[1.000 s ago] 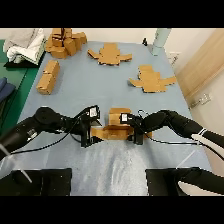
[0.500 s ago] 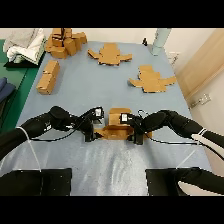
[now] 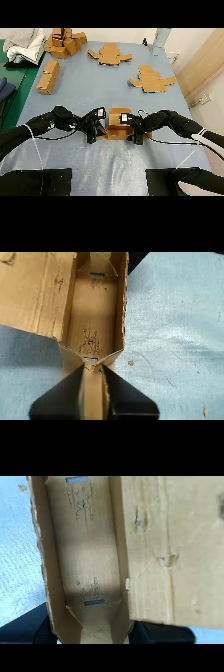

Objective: Fold the box.

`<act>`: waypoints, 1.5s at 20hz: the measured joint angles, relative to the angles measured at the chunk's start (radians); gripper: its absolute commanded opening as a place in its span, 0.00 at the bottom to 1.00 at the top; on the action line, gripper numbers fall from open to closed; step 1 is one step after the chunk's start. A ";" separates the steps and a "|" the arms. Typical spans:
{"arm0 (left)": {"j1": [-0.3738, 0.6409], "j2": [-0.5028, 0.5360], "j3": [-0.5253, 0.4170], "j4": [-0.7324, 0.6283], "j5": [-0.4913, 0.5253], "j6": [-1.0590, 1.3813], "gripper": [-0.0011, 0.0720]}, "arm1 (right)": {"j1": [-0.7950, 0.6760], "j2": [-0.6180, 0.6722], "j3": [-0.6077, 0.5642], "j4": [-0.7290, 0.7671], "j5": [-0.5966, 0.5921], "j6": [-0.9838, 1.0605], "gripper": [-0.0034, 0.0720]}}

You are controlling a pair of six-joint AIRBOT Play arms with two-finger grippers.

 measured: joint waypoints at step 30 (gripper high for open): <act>-0.058 -0.061 0.003 -0.184 0.053 0.120 0.69 | 0.000 0.000 0.000 0.000 0.000 0.000 0.73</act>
